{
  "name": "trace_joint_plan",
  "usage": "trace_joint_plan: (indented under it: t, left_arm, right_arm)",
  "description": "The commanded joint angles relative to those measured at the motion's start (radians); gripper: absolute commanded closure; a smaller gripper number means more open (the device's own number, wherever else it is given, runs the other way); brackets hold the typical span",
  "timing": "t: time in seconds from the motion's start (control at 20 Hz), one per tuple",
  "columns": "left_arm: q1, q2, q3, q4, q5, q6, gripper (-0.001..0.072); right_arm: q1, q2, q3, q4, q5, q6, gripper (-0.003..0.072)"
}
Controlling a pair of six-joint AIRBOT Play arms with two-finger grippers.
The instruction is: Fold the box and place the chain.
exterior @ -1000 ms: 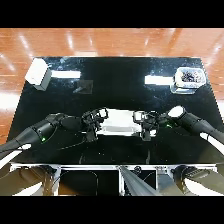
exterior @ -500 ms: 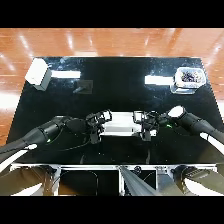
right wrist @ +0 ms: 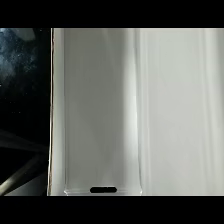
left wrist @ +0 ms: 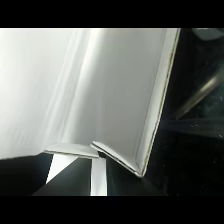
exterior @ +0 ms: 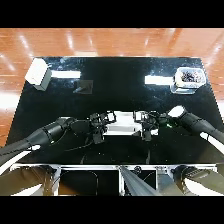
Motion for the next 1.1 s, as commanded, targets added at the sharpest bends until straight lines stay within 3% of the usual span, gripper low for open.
trace_joint_plan:
  t: [0.0, 0.5, 1.05]
  left_arm:
    - [-0.002, 0.001, 0.004, 0.010, 0.010, -0.003, 0.0521]
    - [0.097, 0.037, 0.004, 0.011, 0.124, -0.005, 0.0521]
    - [0.063, 0.032, 0.005, -0.042, 0.060, 0.001, 0.0521]
  right_arm:
    - [0.001, 0.000, 0.000, 0.003, 0.004, 0.000, 0.0155]
    - [0.001, 0.000, 0.000, 0.003, 0.004, 0.000, 0.0156]
    - [0.001, 0.000, 0.000, 0.003, 0.000, 0.003, 0.0155]
